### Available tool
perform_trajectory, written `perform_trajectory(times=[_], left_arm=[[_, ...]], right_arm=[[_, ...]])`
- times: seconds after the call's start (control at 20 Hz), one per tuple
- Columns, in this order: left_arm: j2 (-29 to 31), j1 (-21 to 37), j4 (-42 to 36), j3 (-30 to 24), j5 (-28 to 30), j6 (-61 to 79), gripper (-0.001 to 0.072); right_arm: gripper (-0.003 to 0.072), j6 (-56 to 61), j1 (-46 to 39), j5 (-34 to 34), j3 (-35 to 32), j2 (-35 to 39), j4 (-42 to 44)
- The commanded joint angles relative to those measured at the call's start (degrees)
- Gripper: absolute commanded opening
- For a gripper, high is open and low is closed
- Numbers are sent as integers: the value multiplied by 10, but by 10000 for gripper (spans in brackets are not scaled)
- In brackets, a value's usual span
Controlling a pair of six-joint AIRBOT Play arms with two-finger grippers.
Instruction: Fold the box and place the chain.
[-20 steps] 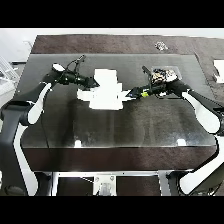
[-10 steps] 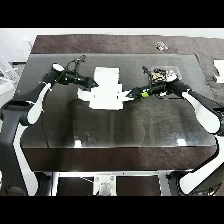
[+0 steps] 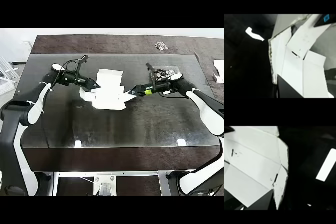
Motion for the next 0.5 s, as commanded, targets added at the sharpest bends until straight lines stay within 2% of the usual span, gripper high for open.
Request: perform_trajectory(times=[0.0, 0.15, 0.3, 0.45], left_arm=[[0, 0, -54, -8, -63, 138, 18], [0, 0, -109, -32, -75, 242, 16], [0, 0, -108, -62, -70, 291, 15], [7, 0, -127, -104, -26, 352, 15]], right_arm=[[204, -8, -37, -1, 1, 41, 3], [203, -7, -75, 6, 0, 72, 10], [201, -8, -85, 19, 0, 83, 17], [200, -8, -76, 19, 0, 83, 17]])
